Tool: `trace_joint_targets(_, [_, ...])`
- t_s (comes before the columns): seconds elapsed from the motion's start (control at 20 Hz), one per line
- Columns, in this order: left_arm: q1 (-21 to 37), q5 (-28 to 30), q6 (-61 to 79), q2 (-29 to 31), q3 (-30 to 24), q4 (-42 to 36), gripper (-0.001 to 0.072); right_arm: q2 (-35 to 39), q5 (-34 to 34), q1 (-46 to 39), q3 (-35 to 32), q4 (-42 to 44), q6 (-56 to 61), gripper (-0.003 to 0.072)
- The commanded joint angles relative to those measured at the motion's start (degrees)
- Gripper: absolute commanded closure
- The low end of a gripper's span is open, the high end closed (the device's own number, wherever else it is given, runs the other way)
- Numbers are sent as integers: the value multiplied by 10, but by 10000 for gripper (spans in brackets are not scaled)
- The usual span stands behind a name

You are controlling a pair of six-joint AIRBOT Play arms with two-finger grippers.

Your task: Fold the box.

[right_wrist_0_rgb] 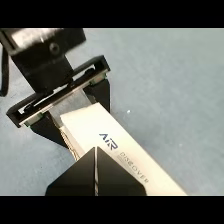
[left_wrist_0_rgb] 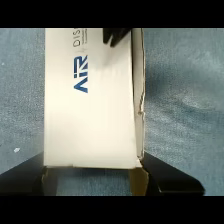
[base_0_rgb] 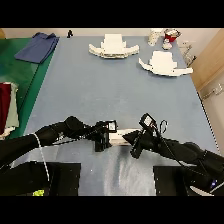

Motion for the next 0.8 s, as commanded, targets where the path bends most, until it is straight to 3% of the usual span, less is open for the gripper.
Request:
trace_joint_targets(0.0, [0,0,0,0,0,0,193,-31,69,33,-25,6,43,670])
trace_joint_targets(0.15, [0,0,0,0,0,0,193,-61,59,33,-25,7,49,670])
trace_joint_targets(0.75, [0,0,0,0,0,0,193,-60,54,33,-33,2,49,670])
